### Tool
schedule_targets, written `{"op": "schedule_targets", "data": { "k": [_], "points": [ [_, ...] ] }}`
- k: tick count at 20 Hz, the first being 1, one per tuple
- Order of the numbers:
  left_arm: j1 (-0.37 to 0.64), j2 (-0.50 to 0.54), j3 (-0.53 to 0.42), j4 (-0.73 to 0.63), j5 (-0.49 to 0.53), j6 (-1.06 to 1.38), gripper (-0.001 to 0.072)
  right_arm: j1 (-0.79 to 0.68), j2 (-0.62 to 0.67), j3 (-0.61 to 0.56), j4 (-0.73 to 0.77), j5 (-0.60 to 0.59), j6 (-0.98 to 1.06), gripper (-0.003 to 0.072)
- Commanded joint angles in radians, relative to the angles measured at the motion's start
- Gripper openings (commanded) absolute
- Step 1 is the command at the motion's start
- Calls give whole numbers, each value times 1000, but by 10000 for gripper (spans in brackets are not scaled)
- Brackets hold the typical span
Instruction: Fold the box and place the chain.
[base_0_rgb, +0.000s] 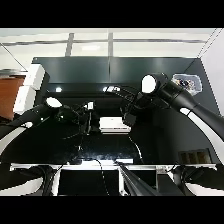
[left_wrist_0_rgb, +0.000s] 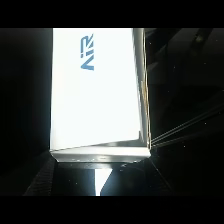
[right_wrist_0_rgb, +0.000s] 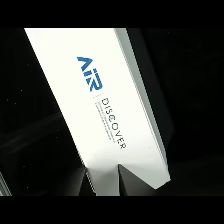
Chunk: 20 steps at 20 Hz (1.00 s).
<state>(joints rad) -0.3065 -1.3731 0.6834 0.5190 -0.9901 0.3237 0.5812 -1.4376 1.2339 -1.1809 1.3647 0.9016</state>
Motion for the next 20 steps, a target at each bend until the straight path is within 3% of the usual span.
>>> {"op": "schedule_targets", "data": {
  "k": [1, 20],
  "points": [
    [0, -1, 0, 0, 0, 1, 464, 1, 0, -1, 1, -3, 1, 227],
    [0, -1, 0, 0, 0, 1, 465, 22, -1, -18, -5, 3, 1, 227]
  ]
}}
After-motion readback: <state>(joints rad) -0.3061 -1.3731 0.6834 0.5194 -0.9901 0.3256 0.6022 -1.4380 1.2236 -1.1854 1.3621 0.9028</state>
